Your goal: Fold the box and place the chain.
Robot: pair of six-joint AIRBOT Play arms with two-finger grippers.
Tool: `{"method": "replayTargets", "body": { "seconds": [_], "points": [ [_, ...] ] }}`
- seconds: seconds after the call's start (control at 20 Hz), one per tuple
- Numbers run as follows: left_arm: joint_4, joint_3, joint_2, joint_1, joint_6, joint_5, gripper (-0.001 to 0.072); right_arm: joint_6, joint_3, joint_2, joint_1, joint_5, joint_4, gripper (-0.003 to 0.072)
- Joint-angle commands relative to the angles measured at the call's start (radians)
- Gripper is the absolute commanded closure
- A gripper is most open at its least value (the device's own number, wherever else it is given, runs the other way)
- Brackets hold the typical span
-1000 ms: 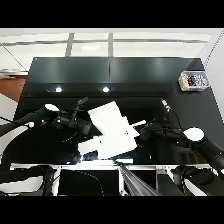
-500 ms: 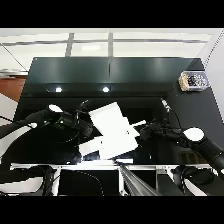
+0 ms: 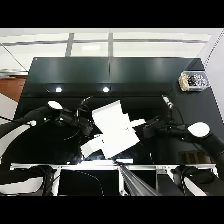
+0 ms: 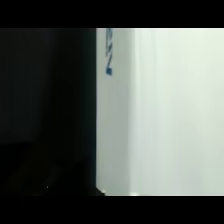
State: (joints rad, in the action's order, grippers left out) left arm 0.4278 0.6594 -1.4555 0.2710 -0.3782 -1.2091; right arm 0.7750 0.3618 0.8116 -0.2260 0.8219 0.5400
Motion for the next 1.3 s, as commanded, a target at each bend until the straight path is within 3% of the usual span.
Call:
{"method": "replayTargets", "body": {
  "seconds": [0.0, 0.15, 0.25, 0.5, 0.95, 1.25],
  "points": [
    [0.069, 0.042, 0.066, 0.016, 0.048, 0.015, 0.0685, 0.037, 0.139, 0.000, 0.148, 0.199, 0.296, -0.0025],
    [0.146, 0.039, 0.183, 0.096, 0.177, 0.151, 0.0686, -0.021, 0.252, 0.000, 0.218, 0.251, 0.480, -0.0024],
    [0.206, 0.028, 0.232, 0.172, 0.343, 0.249, 0.0684, -0.135, 0.263, 0.000, 0.214, 0.254, 0.491, -0.0025],
    [0.272, 0.024, 0.185, 0.227, 0.427, 0.338, 0.0683, -0.305, 0.233, 0.002, 0.126, 0.253, 0.480, -0.0025],
    [0.285, 0.024, 0.111, 0.222, 0.426, 0.346, 0.0682, -0.336, 0.118, 0.003, -0.090, 0.206, 0.425, -0.0024],
    [0.300, 0.024, 0.077, 0.220, 0.396, 0.341, 0.0682, -0.373, 0.061, 0.003, -0.208, 0.092, 0.425, -0.0024]
  ]
}}
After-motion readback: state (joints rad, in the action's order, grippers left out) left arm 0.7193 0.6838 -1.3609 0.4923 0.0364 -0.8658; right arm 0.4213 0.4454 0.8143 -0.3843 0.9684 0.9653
